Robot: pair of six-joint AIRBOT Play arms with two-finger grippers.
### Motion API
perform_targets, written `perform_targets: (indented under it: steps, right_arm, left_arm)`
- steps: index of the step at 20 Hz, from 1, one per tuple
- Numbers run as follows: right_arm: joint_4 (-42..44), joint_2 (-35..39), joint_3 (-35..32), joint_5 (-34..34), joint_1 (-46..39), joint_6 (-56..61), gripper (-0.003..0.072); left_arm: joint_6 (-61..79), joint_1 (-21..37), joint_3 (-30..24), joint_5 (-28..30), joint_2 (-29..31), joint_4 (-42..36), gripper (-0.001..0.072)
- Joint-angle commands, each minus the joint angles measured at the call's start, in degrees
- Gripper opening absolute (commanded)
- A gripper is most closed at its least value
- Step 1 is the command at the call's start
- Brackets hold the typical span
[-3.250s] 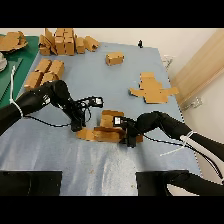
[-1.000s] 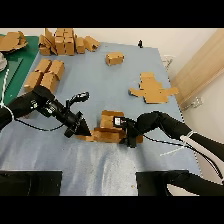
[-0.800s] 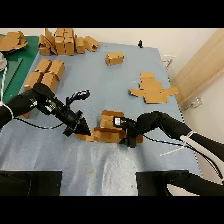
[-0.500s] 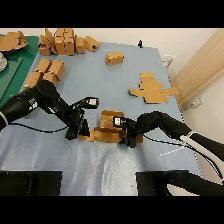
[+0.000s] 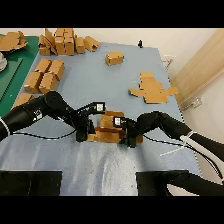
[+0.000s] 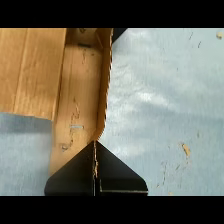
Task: Fold the box.
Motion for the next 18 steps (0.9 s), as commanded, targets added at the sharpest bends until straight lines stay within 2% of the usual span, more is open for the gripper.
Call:
perform_targets:
  steps: [1, 4, 7, 8, 9, 15, 18]
  right_arm:
    - [0.02, 0.02, 0.02, 0.0, 0.02, 0.0, 0.0561]
    - [0.02, 0.02, 0.02, 0.0, 0.02, 0.0, 0.0561]
    - [0.02, 0.02, 0.02, 0.0, 0.02, 0.0, 0.0561]
    - [0.0, 0.02, 0.02, 0.0, 0.02, 0.0, 0.0562]
    - [0.0, 0.02, 0.02, 0.0, 0.02, 0.0, 0.0561]
    - [0.0, 0.02, 0.02, 0.0, 0.02, 0.0, 0.0561]
    - [0.0, 0.04, 0.02, 0.0, 0.02, 0.0, 0.0561]
  left_arm:
    - [-0.31, -0.22, -0.26, 2.58, -0.28, -3.23, 0.001]
    - [-5.66, 0.24, -0.22, 1.73, 0.02, 0.37, 0.0011]
    - [-11.8, 0.24, 0.76, 2.05, 1.53, 9.99, 0.0015]
    - [-13.2, 0.24, 1.2, 1.6, 2.21, 13.4, 0.0309]
    - [-13.88, 0.24, 1.42, 1.62, 2.67, 14.51, 0.0711]
    - [-9.35, -1.11, 1.51, -1.18, 1.4, 14.53, 0.07]
    - [-6.78, -2.4, 1.51, 0.11, -1.16, 14.51, 0.0701]
